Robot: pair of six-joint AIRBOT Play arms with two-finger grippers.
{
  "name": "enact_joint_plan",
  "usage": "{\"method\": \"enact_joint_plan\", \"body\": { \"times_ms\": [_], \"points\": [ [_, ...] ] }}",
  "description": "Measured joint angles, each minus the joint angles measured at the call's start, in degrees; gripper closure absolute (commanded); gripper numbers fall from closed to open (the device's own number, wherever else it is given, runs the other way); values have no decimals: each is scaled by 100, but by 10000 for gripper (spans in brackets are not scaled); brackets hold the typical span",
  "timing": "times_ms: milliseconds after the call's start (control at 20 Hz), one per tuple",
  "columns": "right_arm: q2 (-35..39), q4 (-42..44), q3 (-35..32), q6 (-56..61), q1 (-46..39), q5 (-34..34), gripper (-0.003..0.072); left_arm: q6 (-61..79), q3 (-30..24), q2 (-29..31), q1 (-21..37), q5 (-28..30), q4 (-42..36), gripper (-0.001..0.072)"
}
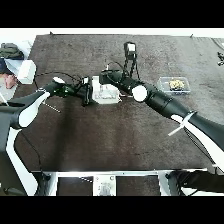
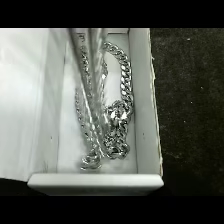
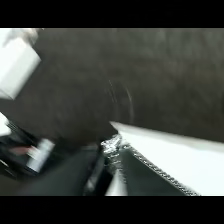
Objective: Fold the box and place the chain.
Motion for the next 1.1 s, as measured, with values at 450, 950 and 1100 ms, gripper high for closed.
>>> {"method": "enact_joint_plan", "body": {
  "times_ms": [450, 950, 1100],
  "points": [
    [-15, -1145, -127, -142, -1058, 2262, 432, -2, 0, -2, 0, 0, 0, 355],
    [-981, -723, -90, -1545, -1399, 2763, 474, -2, 0, -2, 0, 0, -2, 355],
    [-1237, -490, 81, -1886, -1410, 2874, 474, 0, 0, 0, 0, 0, 0, 355]
  ]
}}
